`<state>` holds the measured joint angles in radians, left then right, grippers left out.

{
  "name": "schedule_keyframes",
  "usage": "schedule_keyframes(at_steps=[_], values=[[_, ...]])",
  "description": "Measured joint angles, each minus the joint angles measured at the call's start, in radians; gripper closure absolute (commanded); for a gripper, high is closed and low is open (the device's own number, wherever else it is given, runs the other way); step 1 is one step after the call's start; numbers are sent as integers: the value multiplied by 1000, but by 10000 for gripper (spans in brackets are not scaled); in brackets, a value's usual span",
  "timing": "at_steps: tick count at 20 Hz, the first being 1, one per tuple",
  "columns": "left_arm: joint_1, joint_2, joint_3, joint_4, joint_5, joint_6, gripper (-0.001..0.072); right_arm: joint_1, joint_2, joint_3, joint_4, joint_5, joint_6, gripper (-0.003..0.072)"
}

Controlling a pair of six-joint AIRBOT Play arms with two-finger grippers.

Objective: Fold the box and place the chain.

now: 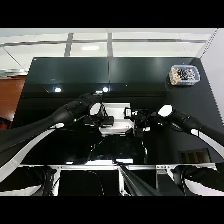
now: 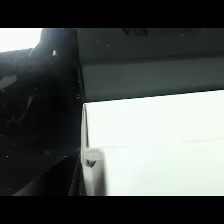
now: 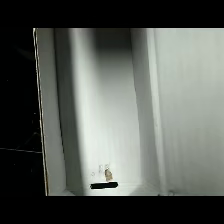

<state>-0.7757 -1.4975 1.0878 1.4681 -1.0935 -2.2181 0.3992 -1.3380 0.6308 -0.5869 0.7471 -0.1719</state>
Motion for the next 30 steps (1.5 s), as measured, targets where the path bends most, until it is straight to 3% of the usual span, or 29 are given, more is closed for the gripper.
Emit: schedule_keyframes(at_steps=[12, 13, 14, 19, 20, 21, 22, 24, 25, 26, 27, 28, 30], values=[[-5, -29, 12, 12, -15, -14, 446, 0, 0, 0, 0, 0, 0, 599], [-5, -30, 12, 12, -16, -15, 540, 0, 0, 0, 0, 0, 0, 600], [-4, -31, 12, 11, -16, -16, 687, 0, 0, 0, 0, 0, 0, 600], [-3, -32, 13, 4, -17, -18, 679, 0, 0, 0, 0, 3, 0, 600], [-3, -32, 13, 1, -17, -17, 541, 0, 0, 0, 0, 3, 1, 600], [-3, -33, 14, -3, -18, -11, 309, 0, 0, 0, -1, 2, -3, 600], [-2, -33, 16, -8, -18, -11, 159, 0, 0, 0, -1, 2, -2, 599], [-1, -33, 22, -10, -21, -11, 154, 0, 0, 0, -1, 2, -2, 599], [-1, -33, 26, -9, -25, -11, 182, 0, 0, 0, -1, 2, -2, 600], [-1, -33, 28, -8, -27, -11, 314, 0, 0, 0, -1, 2, -1, 600], [-1, -33, 31, -6, -29, -11, 541, 0, 0, 0, 0, 2, -1, 599], [-1, -33, 32, -6, -31, -11, 688, 0, 0, 0, 0, 1, -1, 600], [0, -33, 34, 2, -37, -13, 687, 0, 0, 0, 2, 0, 2, 599]])
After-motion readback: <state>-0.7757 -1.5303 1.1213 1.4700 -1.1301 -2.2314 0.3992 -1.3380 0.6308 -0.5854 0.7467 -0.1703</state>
